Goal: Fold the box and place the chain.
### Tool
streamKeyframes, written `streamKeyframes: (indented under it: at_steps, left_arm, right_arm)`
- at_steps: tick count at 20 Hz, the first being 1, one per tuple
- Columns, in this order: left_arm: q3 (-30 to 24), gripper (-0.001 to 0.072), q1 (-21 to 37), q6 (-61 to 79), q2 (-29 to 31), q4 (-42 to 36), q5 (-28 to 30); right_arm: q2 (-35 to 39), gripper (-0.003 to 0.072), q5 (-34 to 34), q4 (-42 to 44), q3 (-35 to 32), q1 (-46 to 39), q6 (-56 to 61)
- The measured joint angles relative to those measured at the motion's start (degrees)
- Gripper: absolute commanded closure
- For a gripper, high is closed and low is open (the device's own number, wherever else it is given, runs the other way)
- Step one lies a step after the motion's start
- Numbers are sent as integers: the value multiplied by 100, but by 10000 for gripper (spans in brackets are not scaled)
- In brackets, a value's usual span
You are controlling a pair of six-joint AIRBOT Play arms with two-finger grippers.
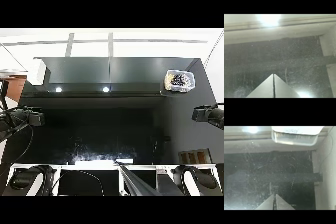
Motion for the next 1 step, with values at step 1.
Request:
streamKeyframes:
  at_steps: [1]
  left_arm:
    - [-2,676,0,0,0,0,9]
  right_arm:
    - [0,640,-2,0,0,-2,0]
